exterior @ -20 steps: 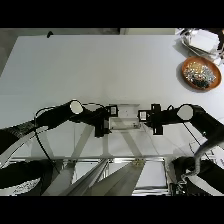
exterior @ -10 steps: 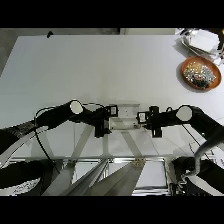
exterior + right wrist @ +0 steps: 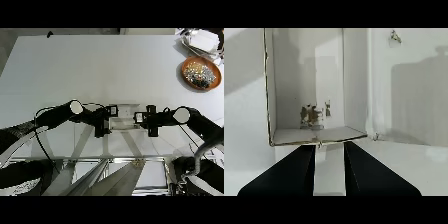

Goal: Fold the box and place the chain.

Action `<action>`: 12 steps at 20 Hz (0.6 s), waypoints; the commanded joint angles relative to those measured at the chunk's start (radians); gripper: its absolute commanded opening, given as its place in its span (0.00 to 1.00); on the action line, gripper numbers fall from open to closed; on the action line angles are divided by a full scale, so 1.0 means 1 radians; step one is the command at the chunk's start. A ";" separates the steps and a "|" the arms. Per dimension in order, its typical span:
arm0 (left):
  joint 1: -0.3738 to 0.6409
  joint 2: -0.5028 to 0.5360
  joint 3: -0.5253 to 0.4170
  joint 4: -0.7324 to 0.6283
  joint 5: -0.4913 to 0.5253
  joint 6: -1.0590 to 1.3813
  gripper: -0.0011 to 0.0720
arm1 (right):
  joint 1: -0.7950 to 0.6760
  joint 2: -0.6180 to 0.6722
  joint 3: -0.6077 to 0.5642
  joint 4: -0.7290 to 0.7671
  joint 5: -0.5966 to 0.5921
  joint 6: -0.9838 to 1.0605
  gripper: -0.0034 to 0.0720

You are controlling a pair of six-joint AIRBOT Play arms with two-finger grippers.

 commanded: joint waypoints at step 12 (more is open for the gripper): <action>0.000 0.000 0.000 0.000 0.000 0.001 0.41 | 0.076 -0.025 0.000 0.078 -0.040 0.003 0.27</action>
